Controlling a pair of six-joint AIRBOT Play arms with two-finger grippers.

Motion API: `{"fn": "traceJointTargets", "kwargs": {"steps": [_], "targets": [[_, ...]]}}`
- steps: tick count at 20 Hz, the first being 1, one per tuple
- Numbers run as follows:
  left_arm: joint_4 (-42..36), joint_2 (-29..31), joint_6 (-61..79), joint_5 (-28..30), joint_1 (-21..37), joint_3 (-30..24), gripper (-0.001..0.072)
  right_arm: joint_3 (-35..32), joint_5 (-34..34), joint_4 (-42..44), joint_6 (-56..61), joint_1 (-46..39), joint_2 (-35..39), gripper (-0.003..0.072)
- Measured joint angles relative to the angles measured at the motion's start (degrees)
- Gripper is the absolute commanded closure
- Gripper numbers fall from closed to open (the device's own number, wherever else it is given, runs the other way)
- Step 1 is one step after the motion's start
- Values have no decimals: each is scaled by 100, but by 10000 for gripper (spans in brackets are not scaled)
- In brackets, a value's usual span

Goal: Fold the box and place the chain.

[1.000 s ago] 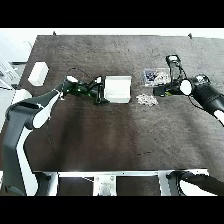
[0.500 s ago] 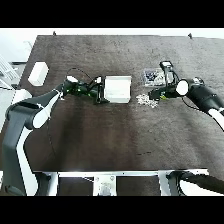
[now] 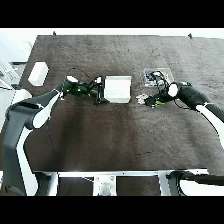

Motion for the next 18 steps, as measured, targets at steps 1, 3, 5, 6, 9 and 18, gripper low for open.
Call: {"fn": "traceJointTargets", "kwargs": {"steps": [1, 3, 5, 6, 9, 18], "targets": [[-2, 0, -2, 0, 0, 0, 420, 0, 0, -2, -7, -26, -17, 414], [0, 0, 0, 0, 0, 0, 419, 0, 0, -4, -28, -98, -33, 414], [0, 0, 0, 0, 0, 0, 420, 0, -28, -17, -44, -162, -42, 414], [-2, 0, 0, 0, 0, 0, 420, 0, -48, -4, -44, -177, -44, 415], [-2, 0, 0, 0, 0, 0, 420, 0, -94, 15, -48, -192, -72, 415], [-4, 0, 0, 0, 0, 0, 420, 7, -162, 24, -61, -216, -323, 679]]}}
